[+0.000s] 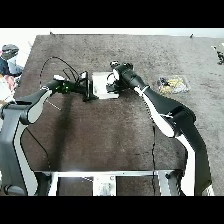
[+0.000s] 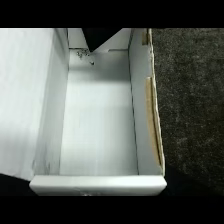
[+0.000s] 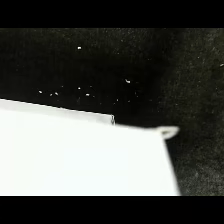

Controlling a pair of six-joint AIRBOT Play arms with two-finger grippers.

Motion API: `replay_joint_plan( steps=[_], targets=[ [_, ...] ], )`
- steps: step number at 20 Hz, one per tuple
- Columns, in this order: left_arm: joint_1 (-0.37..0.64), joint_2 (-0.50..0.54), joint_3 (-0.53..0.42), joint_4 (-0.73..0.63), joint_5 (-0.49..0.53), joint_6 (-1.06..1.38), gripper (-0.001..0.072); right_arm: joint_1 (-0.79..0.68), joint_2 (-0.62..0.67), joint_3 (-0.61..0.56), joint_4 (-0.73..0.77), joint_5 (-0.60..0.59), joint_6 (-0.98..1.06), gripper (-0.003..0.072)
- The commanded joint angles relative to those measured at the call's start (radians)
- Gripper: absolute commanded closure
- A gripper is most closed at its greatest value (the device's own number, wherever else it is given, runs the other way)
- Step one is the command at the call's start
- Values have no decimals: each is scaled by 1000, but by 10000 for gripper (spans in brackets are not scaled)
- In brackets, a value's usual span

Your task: Fold the box and place the chain.

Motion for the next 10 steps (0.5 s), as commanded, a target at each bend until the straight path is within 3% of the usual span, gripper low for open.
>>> replay_joint_plan(
  steps=[1,3,5,10],
  targets=[
    [1,0,1,1,0,1,434,5,0,0,-21,4,29,674],
    [1,0,1,1,0,1,434,5,0,1,-16,8,37,672],
    [1,0,1,1,0,1,434,3,10,0,-8,7,48,453],
    [1,0,1,1,0,1,434,3,48,0,6,8,47,450]
  ],
)
